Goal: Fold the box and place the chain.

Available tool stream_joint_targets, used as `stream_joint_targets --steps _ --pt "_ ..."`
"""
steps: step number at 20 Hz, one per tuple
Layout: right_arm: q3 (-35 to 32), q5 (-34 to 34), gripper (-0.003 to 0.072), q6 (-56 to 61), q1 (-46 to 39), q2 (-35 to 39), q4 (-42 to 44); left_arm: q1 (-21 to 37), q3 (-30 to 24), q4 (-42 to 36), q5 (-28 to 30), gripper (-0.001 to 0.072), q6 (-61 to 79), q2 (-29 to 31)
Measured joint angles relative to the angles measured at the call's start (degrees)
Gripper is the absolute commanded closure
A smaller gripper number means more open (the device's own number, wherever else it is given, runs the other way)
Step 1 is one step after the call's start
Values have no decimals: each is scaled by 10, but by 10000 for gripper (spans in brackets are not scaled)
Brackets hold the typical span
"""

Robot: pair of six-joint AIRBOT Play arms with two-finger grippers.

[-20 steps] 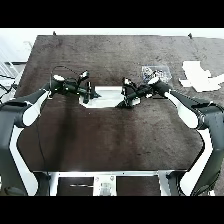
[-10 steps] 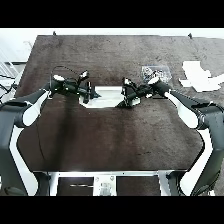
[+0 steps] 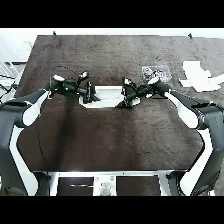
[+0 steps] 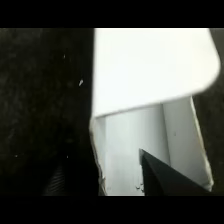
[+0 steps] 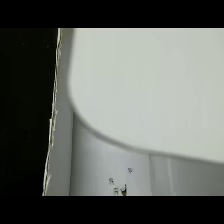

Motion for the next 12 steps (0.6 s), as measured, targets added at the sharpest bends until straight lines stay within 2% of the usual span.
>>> stream_joint_targets --steps 4,9,10,11,12 --pt "0 0 104 0 0 0 0 6 10 -6 -32 242 0 2" --pt "0 0 103 0 0 0 0 40 50 -7 -116 244 -29 3" --pt "0 0 104 0 0 0 0 49 59 -9 -133 361 -38 3" --pt "0 0 103 0 0 0 0 57 68 -9 -149 593 -46 3" --pt "0 0 103 0 0 0 0 66 77 -9 -166 692 -53 3"
